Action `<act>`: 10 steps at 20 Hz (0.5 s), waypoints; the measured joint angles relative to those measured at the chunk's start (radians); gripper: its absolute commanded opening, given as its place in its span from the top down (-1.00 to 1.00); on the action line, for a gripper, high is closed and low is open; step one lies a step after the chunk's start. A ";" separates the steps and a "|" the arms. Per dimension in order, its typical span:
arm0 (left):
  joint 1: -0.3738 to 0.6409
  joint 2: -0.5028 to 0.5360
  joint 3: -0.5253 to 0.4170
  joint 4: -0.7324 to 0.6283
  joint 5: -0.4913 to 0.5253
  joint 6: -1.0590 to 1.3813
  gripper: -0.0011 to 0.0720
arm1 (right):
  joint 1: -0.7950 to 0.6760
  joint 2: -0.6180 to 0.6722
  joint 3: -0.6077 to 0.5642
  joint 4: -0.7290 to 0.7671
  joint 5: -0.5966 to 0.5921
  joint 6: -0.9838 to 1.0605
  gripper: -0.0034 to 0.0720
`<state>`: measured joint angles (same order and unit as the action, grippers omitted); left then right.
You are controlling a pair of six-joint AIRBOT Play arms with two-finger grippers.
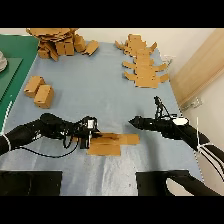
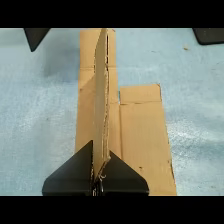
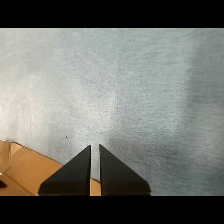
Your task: Fold the box.
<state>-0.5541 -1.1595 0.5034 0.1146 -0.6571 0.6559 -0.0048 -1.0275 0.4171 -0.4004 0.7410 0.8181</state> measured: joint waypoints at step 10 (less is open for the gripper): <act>0.000 0.002 0.035 0.000 0.034 -0.085 0.93 | 0.000 0.000 0.000 0.000 0.011 -0.005 0.69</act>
<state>-0.5537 -1.1580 0.5388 0.1146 -0.6235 0.5705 -0.0048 -1.0275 0.4171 -0.4004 0.7521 0.8127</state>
